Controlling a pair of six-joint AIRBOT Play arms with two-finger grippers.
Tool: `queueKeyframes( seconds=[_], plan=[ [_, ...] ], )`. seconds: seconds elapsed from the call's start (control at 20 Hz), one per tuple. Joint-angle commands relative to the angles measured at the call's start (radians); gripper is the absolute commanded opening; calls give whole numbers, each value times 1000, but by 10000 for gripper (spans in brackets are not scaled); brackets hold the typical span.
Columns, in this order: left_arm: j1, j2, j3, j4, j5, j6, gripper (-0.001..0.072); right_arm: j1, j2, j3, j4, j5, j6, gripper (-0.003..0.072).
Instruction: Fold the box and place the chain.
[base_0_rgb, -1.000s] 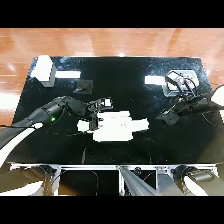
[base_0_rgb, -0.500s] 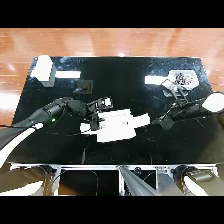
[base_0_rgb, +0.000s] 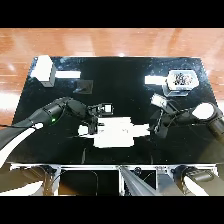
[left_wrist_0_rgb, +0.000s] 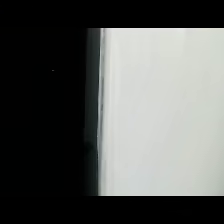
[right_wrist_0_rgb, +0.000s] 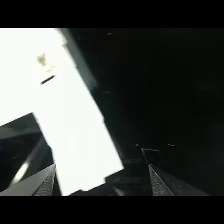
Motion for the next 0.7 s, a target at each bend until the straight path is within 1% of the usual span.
queueKeyframes(
  seconds=[0.0, 0.15, 0.25, 0.35, 0.45, 0.65],
  plan=[
    [0, 0, 0, 8, 29, 8, 20, 86, -5, -39, 10, 10, -45, 712],
    [0, 0, 0, 8, 28, 8, 20, 203, -14, -93, 8, -59, -51, 712],
    [0, 0, 0, 8, 24, 8, 20, 264, -14, -128, 10, -141, -89, 711],
    [0, 0, 0, 8, 25, 8, 20, 305, -14, -146, 9, -230, -147, 712],
    [0, 0, 0, 10, 26, 8, 20, 328, -19, -148, 10, -294, -201, 712],
    [0, 0, 0, 10, 26, 8, 20, 348, -50, -148, 26, -314, -269, 712]
  ],
)
